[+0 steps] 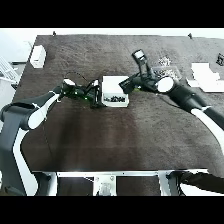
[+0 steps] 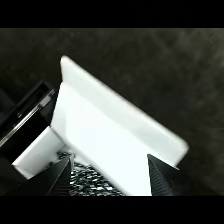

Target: Fold the box and place the chain.

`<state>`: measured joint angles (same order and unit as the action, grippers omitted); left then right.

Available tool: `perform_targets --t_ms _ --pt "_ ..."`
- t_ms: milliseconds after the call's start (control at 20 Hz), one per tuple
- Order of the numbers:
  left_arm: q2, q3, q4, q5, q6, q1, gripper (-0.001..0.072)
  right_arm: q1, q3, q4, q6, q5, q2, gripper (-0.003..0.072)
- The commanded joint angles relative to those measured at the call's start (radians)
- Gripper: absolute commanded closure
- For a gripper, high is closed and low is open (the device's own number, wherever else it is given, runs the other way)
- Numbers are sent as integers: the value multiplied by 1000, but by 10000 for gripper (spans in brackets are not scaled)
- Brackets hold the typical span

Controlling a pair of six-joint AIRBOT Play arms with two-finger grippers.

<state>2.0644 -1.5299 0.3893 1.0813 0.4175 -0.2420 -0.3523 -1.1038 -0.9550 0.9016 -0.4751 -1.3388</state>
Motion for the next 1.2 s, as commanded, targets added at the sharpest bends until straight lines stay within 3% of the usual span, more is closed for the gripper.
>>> perform_targets --t_ms 0,50,100,250,350,600,950,1150 --pt "0 0 0 0 0 0 476 92 -23 -25 -139 -31 80 296" --pt "0 0 0 0 0 0 476 128 -29 -24 -175 -31 82 455" --pt "0 0 0 0 0 0 476 165 -31 -19 -201 -27 80 662" --pt "0 0 0 0 0 0 476 244 -33 14 -336 -29 51 676" --pt "0 0 0 0 0 0 476 283 -40 137 -484 -58 13 675" --pt "0 0 0 0 0 0 476 347 -152 426 -745 -310 -172 676" --pt "0 0 0 0 0 0 476 348 -402 451 -717 -528 -427 675" --pt "0 0 0 -1 1 0 476 336 -456 477 -692 -626 -482 675"
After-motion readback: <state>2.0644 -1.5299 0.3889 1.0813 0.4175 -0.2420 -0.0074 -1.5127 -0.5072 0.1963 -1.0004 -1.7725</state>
